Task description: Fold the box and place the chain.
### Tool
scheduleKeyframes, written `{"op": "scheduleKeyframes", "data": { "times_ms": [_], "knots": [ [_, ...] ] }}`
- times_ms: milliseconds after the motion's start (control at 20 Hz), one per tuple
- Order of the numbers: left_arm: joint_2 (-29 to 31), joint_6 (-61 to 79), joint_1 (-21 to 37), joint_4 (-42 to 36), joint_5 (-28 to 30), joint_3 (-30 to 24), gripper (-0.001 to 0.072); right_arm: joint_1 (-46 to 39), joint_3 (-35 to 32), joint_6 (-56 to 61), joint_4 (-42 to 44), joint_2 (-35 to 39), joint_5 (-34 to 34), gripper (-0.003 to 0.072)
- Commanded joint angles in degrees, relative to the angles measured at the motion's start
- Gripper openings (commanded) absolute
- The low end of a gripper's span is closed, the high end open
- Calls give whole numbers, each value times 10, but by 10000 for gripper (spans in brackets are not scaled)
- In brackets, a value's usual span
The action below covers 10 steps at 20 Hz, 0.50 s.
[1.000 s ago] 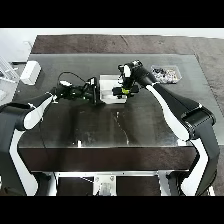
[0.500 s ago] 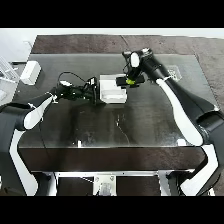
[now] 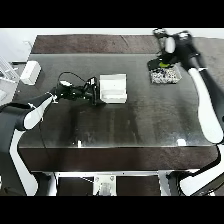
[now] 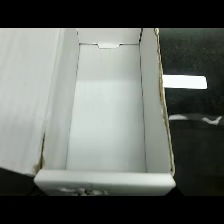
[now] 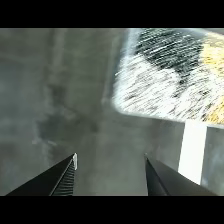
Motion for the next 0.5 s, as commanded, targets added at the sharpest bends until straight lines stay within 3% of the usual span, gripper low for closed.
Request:
{"op": "scheduleKeyframes", "data": {
  "times_ms": [0,100,450],
  "knots": [
    [0,0,0,0,0,0,536,-113,0,-70,199,-3,-91,507],
    [0,0,0,0,-1,0,536,-157,0,-108,273,-16,-102,495],
    [0,0,0,0,0,0,536,-172,0,-160,315,-117,-126,497]
  ]
}}
